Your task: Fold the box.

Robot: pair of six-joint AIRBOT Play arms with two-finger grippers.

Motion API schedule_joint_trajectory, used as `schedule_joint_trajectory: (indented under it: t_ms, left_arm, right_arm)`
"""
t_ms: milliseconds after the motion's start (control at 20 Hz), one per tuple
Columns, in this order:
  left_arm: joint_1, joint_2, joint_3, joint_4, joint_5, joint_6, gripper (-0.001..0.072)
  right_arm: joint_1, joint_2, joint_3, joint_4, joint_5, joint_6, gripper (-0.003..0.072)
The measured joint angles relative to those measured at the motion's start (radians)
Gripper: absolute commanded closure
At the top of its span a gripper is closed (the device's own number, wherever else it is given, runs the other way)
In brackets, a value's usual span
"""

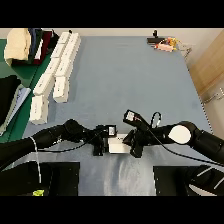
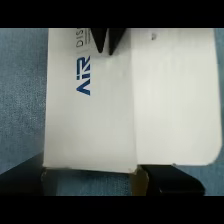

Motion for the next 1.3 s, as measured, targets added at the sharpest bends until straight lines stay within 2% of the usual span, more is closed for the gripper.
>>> schedule_joint_trajectory:
  t_ms: [100,200,250,300,350,400,850,1300]
  left_arm:
    - [0.000,0.000,0.000,0.000,0.000,0.000,0.0191]
    - [0.000,0.000,0.000,0.000,0.000,0.000,0.0191]
    - [0.000,0.000,0.000,0.000,0.000,0.000,0.0191]
    - [0.000,0.000,0.000,0.000,0.000,0.000,0.0191]
    - [0.000,0.000,0.000,0.000,0.000,0.000,0.0191]
    - [0.000,0.000,0.000,0.000,0.000,0.000,0.0191]
    - [0.000,0.000,0.000,0.000,0.000,0.000,0.0191]
    - [0.000,0.000,0.000,0.000,0.004,-0.003,0.0191]
  right_arm:
    - [0.039,0.020,-0.019,-0.049,-0.029,-0.006,0.0366]
    - [0.060,0.032,-0.029,-0.090,-0.045,-0.023,0.0304]
    - [0.066,0.035,-0.030,-0.105,-0.050,-0.034,0.0303]
    - [0.072,0.039,-0.029,-0.116,-0.052,-0.048,0.0238]
    - [0.075,0.040,-0.025,-0.126,-0.050,-0.061,0.0142]
    - [0.077,0.042,-0.020,-0.131,-0.049,-0.077,0.0097]
    - [0.084,0.029,-0.015,-0.157,-0.038,-0.290,0.0098]
    - [0.138,0.002,-0.016,-0.260,-0.150,-0.386,0.0105]
